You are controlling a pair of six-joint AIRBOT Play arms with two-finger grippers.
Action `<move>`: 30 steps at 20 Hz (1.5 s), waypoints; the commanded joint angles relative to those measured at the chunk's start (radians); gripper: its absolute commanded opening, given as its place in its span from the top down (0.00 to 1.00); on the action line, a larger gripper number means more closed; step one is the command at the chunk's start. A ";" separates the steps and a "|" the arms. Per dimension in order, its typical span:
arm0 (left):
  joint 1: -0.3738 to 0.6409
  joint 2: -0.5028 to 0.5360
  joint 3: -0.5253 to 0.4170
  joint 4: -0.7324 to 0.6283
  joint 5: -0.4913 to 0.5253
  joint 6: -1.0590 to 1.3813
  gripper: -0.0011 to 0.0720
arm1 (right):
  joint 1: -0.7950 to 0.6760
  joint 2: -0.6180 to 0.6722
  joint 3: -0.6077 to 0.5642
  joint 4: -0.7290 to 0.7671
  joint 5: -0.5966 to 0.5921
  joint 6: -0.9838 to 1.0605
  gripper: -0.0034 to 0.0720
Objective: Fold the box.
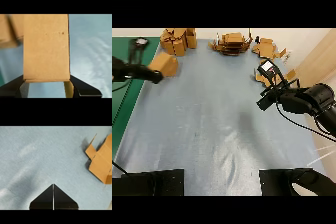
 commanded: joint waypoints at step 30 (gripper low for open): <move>0.079 -0.378 0.095 0.045 0.203 -0.106 0.10 | -0.018 -0.013 -0.012 0.103 0.002 0.010 0.95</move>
